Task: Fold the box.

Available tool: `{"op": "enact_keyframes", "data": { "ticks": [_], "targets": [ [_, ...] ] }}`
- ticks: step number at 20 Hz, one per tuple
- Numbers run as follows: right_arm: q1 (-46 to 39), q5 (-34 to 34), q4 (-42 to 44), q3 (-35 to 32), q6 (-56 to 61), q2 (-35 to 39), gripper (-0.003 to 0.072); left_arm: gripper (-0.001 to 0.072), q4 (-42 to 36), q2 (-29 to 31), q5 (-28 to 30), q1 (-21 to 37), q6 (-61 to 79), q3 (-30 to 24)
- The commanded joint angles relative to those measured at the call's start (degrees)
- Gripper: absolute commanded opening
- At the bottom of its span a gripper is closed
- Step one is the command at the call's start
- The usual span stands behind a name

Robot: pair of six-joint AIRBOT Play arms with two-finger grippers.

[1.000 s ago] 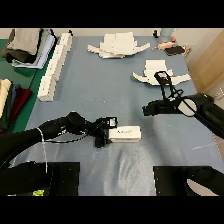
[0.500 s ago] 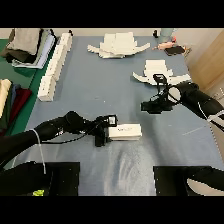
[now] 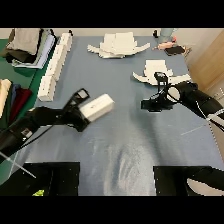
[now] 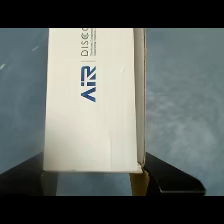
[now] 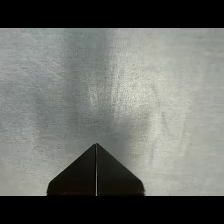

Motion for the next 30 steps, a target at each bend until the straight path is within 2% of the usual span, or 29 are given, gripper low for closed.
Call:
{"op": "enact_keyframes", "data": {
  "ticks": [1,3,5,9,14,16,19,22,26,30],
  "targets": [
    [-0.04,-1.22,-0.83,0.07,0.09,-0.02,0.0003,0.0519,18.99,9.31,-13.33,13.38,-26.18,0.02],
    [-0.04,-2.56,-1.05,0.07,0.07,-0.02,0.0003,0.0519,18.58,14.38,-17.00,20.33,-26.25,-1.09],
    [-0.04,-3.76,-1.11,0.07,0.04,-0.02,0.0003,0.0519,18.53,18.58,-17.40,25.22,-26.49,-4.07],
    [-0.04,-4.44,-1.46,0.07,-0.96,-0.02,0.0003,0.0519,18.62,20.85,-16.13,31.50,-26.49,-10.58],
    [-0.04,-4.39,-1.44,0.07,-0.98,-0.02,0.0003,0.0519,18.91,20.65,-1.09,35.15,-24.98,-14.82],
    [-0.04,-4.39,-1.44,0.07,-0.98,-0.02,0.0003,0.0519,19.89,18.88,3.91,36.52,-24.79,-15.61],
    [-0.04,-4.39,-1.44,0.07,-0.96,-0.02,0.0003,0.0520,19.98,13.62,5.22,37.44,-21.64,-15.65],
    [-0.04,-3.96,-1.44,0.07,-0.96,-0.02,0.0003,0.0519,19.87,8.61,9.75,37.44,-21.11,-15.65],
    [-0.04,-3.74,-1.44,0.07,-0.96,-0.02,0.0003,0.0520,19.50,4.04,16.15,37.44,-21.16,-15.65],
    [-0.04,-3.74,-1.46,0.04,-0.96,-0.04,0.0003,0.0520,19.39,0.96,18.71,37.46,-21.16,-15.63]
  ]
}}
